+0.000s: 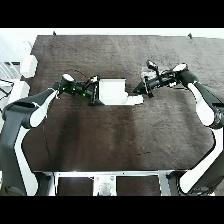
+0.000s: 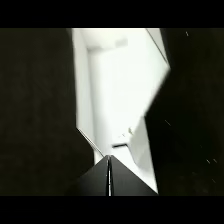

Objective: Fold the box and place the chain.

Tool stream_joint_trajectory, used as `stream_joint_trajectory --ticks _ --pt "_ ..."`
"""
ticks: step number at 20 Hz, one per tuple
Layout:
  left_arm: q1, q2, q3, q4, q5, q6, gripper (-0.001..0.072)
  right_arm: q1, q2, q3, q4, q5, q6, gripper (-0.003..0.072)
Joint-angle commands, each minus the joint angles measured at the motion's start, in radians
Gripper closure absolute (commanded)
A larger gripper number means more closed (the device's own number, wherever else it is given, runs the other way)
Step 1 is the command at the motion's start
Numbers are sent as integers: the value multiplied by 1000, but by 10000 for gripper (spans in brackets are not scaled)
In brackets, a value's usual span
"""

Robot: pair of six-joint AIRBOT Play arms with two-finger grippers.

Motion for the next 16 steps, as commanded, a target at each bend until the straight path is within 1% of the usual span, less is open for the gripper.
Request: stream_joint_trajectory --ticks 1,2,4,9,11,13,16 --pt "0 0 0 0 0 0 333 18 15 -16 182 87 10 676" --pt "0 0 0 0 0 0 333 31 15 -24 219 71 14 676" --pt "0 0 0 0 0 0 333 70 14 -26 237 11 55 677" --pt "0 0 0 0 -1 0 333 151 11 -26 222 -235 116 677" --pt "0 0 0 0 -2 0 333 163 11 -25 222 -312 133 677" --pt "0 0 0 0 -3 0 333 163 11 -25 222 -381 163 677" --pt "0 0 0 0 -3 0 333 163 11 -25 221 -443 195 677"
